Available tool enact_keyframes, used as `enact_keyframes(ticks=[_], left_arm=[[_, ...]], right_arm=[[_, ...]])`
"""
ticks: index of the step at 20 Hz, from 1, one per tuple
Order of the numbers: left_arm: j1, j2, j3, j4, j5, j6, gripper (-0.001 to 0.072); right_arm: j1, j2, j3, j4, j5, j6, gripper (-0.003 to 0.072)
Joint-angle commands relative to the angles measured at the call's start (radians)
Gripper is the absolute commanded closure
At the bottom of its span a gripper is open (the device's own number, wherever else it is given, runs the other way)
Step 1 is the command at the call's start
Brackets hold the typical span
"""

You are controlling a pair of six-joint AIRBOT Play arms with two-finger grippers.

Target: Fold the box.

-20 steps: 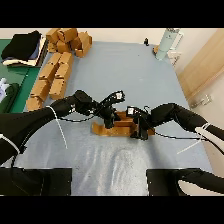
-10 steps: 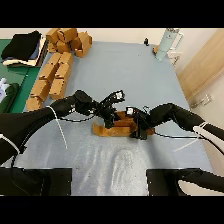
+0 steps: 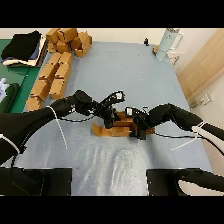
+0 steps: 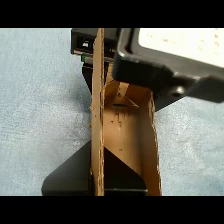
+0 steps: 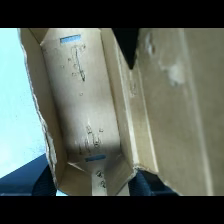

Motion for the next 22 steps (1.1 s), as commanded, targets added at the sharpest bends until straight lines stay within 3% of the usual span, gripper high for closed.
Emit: enact_keyframes(ticks=[1, 22], left_arm=[[0.000, -0.001, 0.001, -0.001, 0.002, 0.000, 0.0695], [0.000, -0.001, 0.001, -0.004, 0.004, -0.022, 0.0693]], right_arm=[[0.001, -0.001, 0.000, -0.005, 0.002, -0.001, 0.0160], [0.001, -0.001, 0.000, -0.005, 0.002, -0.001, 0.0159]])
